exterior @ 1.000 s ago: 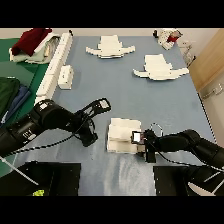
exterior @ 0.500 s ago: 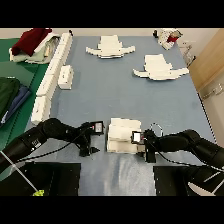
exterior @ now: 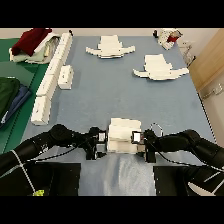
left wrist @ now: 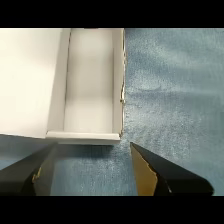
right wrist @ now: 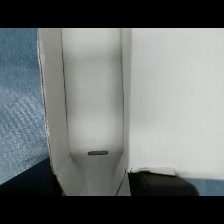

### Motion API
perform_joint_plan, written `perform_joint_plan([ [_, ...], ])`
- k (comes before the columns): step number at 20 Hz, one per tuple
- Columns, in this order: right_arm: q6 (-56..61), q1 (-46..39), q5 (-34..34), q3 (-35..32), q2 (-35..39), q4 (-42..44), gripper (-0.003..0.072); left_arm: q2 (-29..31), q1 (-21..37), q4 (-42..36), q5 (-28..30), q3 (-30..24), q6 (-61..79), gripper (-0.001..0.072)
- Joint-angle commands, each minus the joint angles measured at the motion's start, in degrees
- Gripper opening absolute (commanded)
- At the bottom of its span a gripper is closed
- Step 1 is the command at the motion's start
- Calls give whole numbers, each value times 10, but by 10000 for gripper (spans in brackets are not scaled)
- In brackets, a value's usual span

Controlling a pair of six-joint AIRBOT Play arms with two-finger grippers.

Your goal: Fold the box.

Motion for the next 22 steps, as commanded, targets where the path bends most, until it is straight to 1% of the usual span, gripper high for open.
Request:
perform_joint_plan([
  [1, 0, 1, 0, 0, 0, 0, 447, -17, -16, -50, 13, -1, 41, 698],
  [6, 0, 1, 0, 0, 0, 0, 447, -45, -16, -71, 14, -1, 65, 698],
  [11, 0, 1, 0, 0, 0, 0, 447, -50, -16, -71, 20, 0, 55, 697],
  [14, 0, 1, 0, 0, 0, 0, 447, -50, -16, -68, 34, 1, 30, 697],
  [19, 0, 1, 0, 0, 0, 0, 448, -54, -17, -62, 31, 4, 26, 697],
  [22, 0, 1, 0, 0, 0, 0, 447, -64, -31, -38, 34, 12, 5, 697],
])
